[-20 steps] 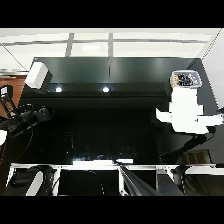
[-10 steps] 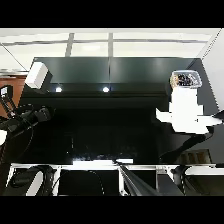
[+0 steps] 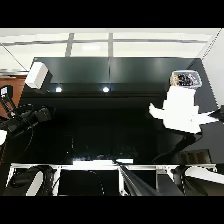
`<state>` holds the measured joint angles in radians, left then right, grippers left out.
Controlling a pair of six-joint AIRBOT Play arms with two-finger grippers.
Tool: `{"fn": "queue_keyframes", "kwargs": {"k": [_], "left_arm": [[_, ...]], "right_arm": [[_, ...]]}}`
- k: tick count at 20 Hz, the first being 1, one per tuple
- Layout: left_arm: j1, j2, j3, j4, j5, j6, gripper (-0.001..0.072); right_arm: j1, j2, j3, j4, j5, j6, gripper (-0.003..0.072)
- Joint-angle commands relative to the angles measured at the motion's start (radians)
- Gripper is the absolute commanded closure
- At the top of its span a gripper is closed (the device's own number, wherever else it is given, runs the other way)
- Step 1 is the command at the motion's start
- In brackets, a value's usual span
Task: Fold the box and place the chain.
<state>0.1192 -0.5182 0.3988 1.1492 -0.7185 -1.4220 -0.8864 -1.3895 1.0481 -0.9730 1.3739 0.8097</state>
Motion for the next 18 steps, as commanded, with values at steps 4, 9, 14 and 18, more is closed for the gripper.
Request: {"fn": "queue_keyframes", "kwargs": {"k": [4,9,14,18], "left_arm": [[0.000,0.000,0.000,-0.020,-0.037,0.001,0.0005],[-0.029,-0.018,0.000,-0.146,-0.126,0.037,0.0006],[-0.104,-0.091,0.003,-0.351,-0.182,0.156,0.0008],[-0.106,-0.359,0.078,-0.681,-0.326,0.470,0.0008]], "right_arm": [[0.303,0.342,-0.393,0.121,-0.179,0.055,0.0676],[0.570,0.602,-0.621,0.354,-0.344,0.054,0.0676],[0.818,0.685,-0.746,0.379,-0.501,0.053,0.0676],[0.969,0.685,-0.747,0.379,-0.621,0.077,0.0675]]}}
